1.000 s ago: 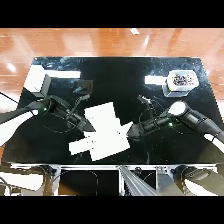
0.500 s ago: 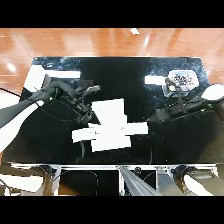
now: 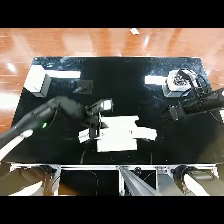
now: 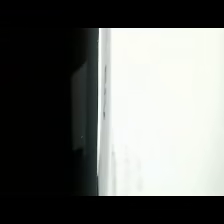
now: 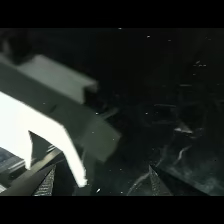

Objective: Fold the box and place the chain.

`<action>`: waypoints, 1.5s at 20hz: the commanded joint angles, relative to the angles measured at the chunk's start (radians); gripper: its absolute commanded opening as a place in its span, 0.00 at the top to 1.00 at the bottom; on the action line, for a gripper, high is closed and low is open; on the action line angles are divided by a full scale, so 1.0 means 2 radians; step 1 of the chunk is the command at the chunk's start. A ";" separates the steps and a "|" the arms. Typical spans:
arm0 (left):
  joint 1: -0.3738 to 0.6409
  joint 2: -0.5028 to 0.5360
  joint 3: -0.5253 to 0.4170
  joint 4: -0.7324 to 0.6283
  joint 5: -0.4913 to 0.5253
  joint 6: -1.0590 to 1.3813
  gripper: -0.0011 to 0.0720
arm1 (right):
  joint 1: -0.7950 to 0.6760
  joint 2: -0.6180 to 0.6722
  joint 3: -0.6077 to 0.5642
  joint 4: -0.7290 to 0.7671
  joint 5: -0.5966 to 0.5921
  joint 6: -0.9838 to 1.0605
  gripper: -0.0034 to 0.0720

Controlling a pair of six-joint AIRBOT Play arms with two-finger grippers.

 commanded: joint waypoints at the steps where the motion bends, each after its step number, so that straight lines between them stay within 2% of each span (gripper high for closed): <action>1: -0.021 0.067 -0.089 0.003 -0.117 0.017 0.96 | 0.020 0.003 0.002 -0.008 -0.017 -0.008 0.00; 6: -0.020 0.057 -0.097 0.030 -0.123 0.003 0.95 | 0.048 0.003 0.002 -0.009 -0.062 -0.039 0.00; 10: -0.021 0.049 -0.097 0.027 -0.158 0.027 0.95 | 0.048 0.003 0.002 -0.021 -0.129 -0.041 0.00; 13: -0.050 0.037 -0.097 0.071 -0.218 0.050 0.95 | 0.048 0.003 0.002 -0.022 -0.155 -0.041 0.00; 15: -0.071 0.023 -0.097 0.098 -0.226 0.050 0.95 | 0.048 0.003 0.002 -0.023 -0.168 -0.041 0.00; 18: -0.077 0.006 -0.097 0.092 -0.224 0.050 0.95 | 0.048 0.003 0.002 -0.023 -0.184 -0.044 0.00; 23: -0.074 0.005 -0.097 0.077 -0.224 0.050 0.95 | 0.048 0.003 0.002 -0.122 -0.221 -0.093 0.00; 25: -0.074 0.005 -0.097 0.076 -0.224 0.050 0.95 | 0.048 0.003 0.003 -0.097 -0.210 -0.064 0.00; 27: -0.074 0.005 -0.097 0.076 -0.223 0.050 0.95 | 0.047 0.002 -0.001 -0.097 -0.153 -0.077 0.00; 28: -0.074 0.005 -0.097 0.072 -0.224 0.050 0.95 | 0.042 0.002 -0.013 -0.102 -0.135 -0.086 0.00; 30: -0.074 0.005 -0.097 0.069 -0.223 0.050 0.95 | 0.023 0.002 -0.082 -0.080 -0.137 -0.130 0.00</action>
